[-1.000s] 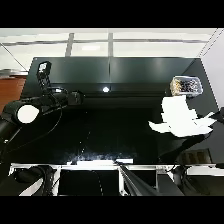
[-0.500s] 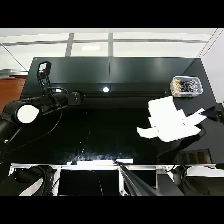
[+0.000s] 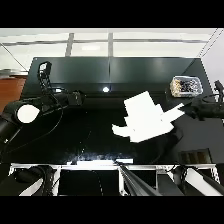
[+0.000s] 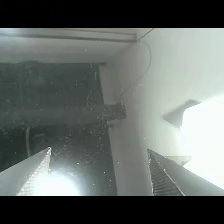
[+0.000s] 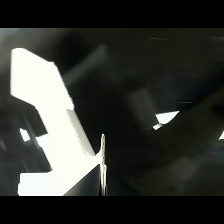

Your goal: Fold the box and place the chain.

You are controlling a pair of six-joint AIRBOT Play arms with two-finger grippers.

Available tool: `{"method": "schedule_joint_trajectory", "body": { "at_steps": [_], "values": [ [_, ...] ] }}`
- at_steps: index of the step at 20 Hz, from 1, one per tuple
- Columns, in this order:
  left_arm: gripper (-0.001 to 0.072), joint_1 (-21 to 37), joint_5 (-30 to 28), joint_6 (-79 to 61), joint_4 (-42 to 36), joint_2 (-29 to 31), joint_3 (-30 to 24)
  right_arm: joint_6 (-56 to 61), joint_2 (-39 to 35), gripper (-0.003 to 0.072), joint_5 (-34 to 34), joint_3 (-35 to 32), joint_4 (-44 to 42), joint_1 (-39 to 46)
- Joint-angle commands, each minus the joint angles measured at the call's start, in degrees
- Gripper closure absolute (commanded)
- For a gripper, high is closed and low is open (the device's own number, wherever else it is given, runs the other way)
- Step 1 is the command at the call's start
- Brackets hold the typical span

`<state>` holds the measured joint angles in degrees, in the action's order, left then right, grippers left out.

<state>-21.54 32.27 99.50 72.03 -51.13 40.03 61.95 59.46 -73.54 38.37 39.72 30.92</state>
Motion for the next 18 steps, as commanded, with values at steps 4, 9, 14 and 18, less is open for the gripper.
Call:
{"method": "schedule_joint_trajectory", "body": {
  "at_steps": [4,9,14,18],
  "values": [
    [0.0011,0.0,9.8,-0.3,-1.2,-2.5,0.0,13.1,-34.7,0.0665,21.1,-27.6,-20.5,-15.1],
    [0.0010,0.0,15.0,-0.5,-1.9,-6.8,0.0,19.9,-39.6,0.0665,24.4,-33.3,-16.3,-30.4],
    [0.0011,0.1,15.0,-0.5,-5.4,-9.9,0.0,23.7,-39.5,0.0666,32.3,-33.3,-14.1,-40.2],
    [0.0011,1.2,16.8,-0.5,-5.1,-9.9,0.0,25.0,-39.5,0.0666,35.5,-33.4,-13.2,-41.4]
  ]
}}
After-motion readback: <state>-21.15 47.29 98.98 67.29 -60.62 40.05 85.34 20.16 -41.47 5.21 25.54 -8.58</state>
